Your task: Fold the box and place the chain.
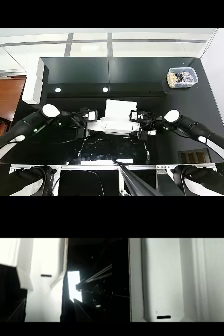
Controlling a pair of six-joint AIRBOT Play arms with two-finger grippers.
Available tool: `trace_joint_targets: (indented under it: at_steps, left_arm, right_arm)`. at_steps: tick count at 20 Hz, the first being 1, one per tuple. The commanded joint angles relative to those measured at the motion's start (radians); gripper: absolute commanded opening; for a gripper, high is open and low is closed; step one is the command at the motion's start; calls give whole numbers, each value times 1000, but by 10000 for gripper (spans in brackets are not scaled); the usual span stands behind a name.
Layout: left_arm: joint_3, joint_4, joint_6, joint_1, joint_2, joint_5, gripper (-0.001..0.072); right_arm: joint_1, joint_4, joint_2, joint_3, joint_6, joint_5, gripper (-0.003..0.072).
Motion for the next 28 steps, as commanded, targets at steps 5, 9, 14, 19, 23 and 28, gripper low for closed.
trace_joint_targets:
  at_steps: [5, 9, 14, 19, 23, 28]
  left_arm:
    - [59, -100, 38, -39, -117, 52, 692]
    - [66, -100, 55, -39, -117, 1, 268]
    - [68, -111, 114, -39, -120, -19, 122]
    - [69, -278, 141, -55, -154, -19, 123]
    - [69, -281, 142, -65, -156, -32, 123]
    - [69, -286, 142, -75, -156, -11, 124]
  right_arm:
    - [0, 0, 0, 0, 0, 0, 8]
    - [0, 0, 0, 0, 0, 0, 9]
    - [0, 0, 0, 0, 0, 0, 8]
    - [0, 0, 0, 0, 0, 0, 9]
    - [0, 0, 0, 0, 0, 0, 8]
    - [0, 0, 0, 0, 0, 0, 8]
